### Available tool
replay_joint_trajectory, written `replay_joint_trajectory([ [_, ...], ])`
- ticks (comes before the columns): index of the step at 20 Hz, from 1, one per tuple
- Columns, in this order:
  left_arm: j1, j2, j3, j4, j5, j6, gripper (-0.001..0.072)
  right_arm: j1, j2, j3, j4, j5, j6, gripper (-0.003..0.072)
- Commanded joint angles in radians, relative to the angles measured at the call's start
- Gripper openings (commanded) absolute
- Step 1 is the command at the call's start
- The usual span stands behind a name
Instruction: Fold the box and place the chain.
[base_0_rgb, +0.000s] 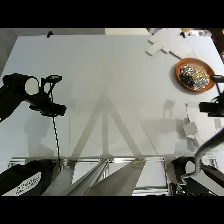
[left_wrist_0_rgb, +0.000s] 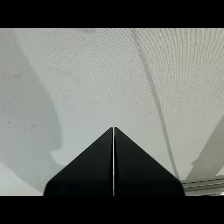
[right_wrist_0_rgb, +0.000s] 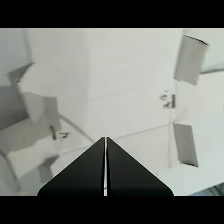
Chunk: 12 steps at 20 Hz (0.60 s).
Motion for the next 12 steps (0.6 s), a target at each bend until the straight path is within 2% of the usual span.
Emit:
replay_joint_trajectory([
  [1,0.001,0.000,0.000,0.000,0.001,0.000,0.0011,-0.249,0.011,0.000,-0.007,-0.091,0.040,0.0013],
  [5,0.001,0.000,0.000,0.000,0.000,0.000,0.0011,-0.433,0.012,0.000,-0.004,-0.241,0.036,0.0016],
  [6,0.001,0.000,0.000,0.001,0.000,0.000,0.0011,-0.478,0.011,0.000,-0.003,-0.289,0.036,0.0085],
  [7,0.001,0.000,0.000,0.001,0.000,0.000,0.0011,-0.522,0.011,0.000,-0.002,-0.340,0.036,0.0237],
  [8,0.001,0.000,0.000,0.000,0.000,0.000,0.0011,-0.564,0.007,0.002,0.001,-0.380,0.036,0.0449],
  [9,0.001,0.000,0.000,0.000,0.000,0.000,0.0011,-0.605,-0.003,0.012,0.006,-0.408,0.034,0.0514],
  [11,0.001,0.000,0.000,0.000,0.000,0.000,0.0011,-0.677,-0.063,0.060,0.035,-0.408,-0.054,0.0519],
  [12,0.001,0.000,0.000,0.000,0.000,0.000,0.0011,-0.699,-0.105,0.093,0.049,-0.384,-0.103,0.0560],
])
